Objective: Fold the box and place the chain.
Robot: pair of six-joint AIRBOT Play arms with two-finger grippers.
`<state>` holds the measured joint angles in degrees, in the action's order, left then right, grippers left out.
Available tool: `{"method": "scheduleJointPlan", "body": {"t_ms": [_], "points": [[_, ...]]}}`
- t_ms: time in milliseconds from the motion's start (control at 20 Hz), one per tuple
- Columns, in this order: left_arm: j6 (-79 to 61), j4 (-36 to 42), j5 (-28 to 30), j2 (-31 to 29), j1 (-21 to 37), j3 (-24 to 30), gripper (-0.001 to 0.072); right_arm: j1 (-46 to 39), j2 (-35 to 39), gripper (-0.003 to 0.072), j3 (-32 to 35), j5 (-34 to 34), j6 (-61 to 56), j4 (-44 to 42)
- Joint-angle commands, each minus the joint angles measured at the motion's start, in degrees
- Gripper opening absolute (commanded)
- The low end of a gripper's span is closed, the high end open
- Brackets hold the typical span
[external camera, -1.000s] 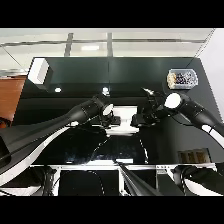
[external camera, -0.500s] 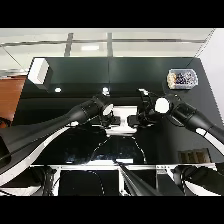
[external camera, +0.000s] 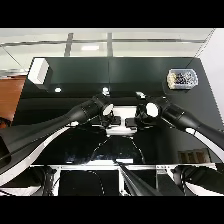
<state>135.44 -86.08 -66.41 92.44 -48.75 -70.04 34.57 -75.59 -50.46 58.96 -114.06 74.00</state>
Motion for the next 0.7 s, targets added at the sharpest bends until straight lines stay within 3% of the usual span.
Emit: {"method": "scheduleJointPlan", "body": {"t_ms": [0,200,650], "points": [[-0.02,-0.02,-0.09,0.02,-0.02,0.00,0.0029,1.11,-2.03,0.0306,-1.33,0.66,-3.04,1.84],[-0.02,-0.02,-0.09,0.02,-0.02,0.00,0.0029,2.29,-2.73,0.0305,-2.38,3.19,-7.89,7.37],[-0.02,-0.02,-0.13,0.02,-0.02,0.00,0.0029,3.45,-3.74,0.0301,-2.38,2.38,-11.78,8.76]]}}
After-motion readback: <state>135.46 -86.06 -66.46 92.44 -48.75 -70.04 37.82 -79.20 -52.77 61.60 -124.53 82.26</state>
